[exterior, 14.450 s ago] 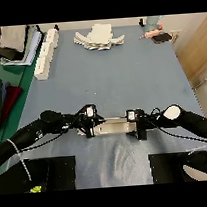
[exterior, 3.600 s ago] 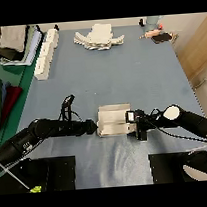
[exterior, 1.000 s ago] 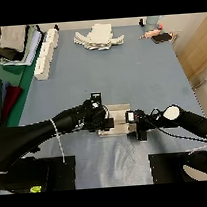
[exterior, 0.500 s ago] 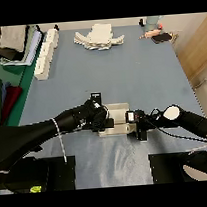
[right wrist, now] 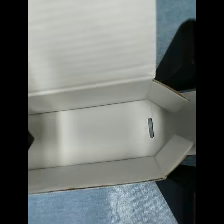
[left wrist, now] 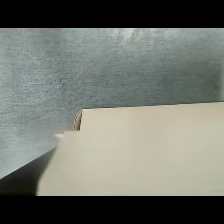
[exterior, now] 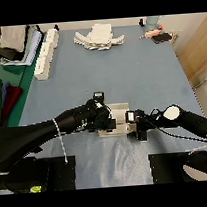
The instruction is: Fold the box.
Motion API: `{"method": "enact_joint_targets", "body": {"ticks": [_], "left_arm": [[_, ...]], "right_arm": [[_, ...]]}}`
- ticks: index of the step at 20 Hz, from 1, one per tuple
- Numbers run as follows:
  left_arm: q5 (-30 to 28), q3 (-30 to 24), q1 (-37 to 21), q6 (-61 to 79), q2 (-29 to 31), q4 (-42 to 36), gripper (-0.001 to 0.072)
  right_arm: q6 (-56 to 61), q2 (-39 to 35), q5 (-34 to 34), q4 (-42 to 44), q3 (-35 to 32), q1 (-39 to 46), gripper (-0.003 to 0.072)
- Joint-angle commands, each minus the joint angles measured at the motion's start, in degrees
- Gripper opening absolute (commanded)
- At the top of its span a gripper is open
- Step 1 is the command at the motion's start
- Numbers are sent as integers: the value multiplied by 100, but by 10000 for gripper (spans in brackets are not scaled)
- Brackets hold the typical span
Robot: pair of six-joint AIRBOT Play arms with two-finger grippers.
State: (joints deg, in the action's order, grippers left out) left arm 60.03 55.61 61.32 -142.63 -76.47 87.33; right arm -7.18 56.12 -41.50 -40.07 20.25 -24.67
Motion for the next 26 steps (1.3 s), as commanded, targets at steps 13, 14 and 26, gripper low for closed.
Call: {"method": "enact_joint_targets", "body": {"ticks": [13, 14, 26], "left_arm": [[2100, 664, -31, 1410, 1502, 916, 16], [1921, 645, -31, 1974, 1499, 940, 15], [-490, -1838, -3053, 10878, 2793, -2371, 657]], "right_arm": [[2, -2, -2, 2, 4, 0, 599], [2, -2, -2, 2, 4, 0, 599], [2, 0, -2, 2, 4, 0, 599]]}}
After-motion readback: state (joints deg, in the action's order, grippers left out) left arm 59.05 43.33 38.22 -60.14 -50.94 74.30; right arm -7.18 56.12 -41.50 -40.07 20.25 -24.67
